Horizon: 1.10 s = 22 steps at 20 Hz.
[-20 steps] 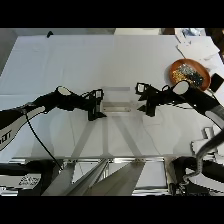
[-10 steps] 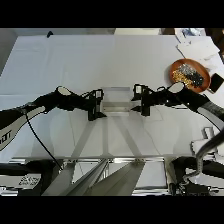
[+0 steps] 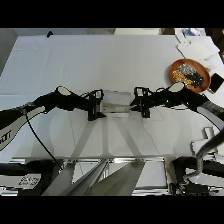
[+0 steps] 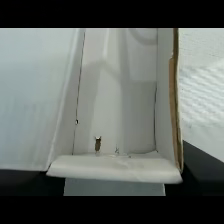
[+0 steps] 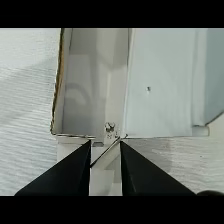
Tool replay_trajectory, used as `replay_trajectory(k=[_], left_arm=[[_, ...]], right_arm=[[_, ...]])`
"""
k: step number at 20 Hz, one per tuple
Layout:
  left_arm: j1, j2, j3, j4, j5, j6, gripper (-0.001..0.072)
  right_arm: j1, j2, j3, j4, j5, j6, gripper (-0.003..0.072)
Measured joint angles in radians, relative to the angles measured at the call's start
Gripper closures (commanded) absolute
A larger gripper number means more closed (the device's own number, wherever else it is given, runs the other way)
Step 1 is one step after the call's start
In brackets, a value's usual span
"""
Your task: Fold the box and place the chain.
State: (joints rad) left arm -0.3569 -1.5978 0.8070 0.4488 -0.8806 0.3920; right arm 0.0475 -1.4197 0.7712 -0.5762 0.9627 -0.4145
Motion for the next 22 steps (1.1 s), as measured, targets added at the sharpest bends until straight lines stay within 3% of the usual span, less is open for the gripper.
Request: replay_trajectory(k=[1, 3, 13, 16, 21, 22], left_arm=[[0.0, 0.0, 0.0, 0.0, 0.0, 0.0, 0.0454], [0.0, 0.0, 0.0, -0.002, 0.0, -0.003, 0.0454], [0.0, 0.0, 0.0, -0.005, 0.001, -0.004, 0.0454], [0.0, 0.0, 0.0, -0.005, 0.001, -0.003, 0.0454], [0.0, 0.0, 0.0, -0.004, 0.001, -0.003, 0.0454], [0.0, 0.0, 0.0, -0.004, 0.001, -0.003, 0.0454]], right_arm=[[0.0, 0.0, 0.0, 0.0, 0.003, -0.003, 0.0466], [0.0, -0.001, 0.0, -0.003, 0.011, -0.006, 0.0239], [0.002, -0.002, -0.001, -0.043, -0.074, 0.065, 0.0238], [0.002, -0.002, -0.001, -0.061, -0.057, 0.086, 0.04], [0.002, -0.002, -0.001, -0.069, -0.017, 0.097, 0.04], [0.002, -0.002, -0.001, -0.068, -0.014, 0.097, 0.0432]])
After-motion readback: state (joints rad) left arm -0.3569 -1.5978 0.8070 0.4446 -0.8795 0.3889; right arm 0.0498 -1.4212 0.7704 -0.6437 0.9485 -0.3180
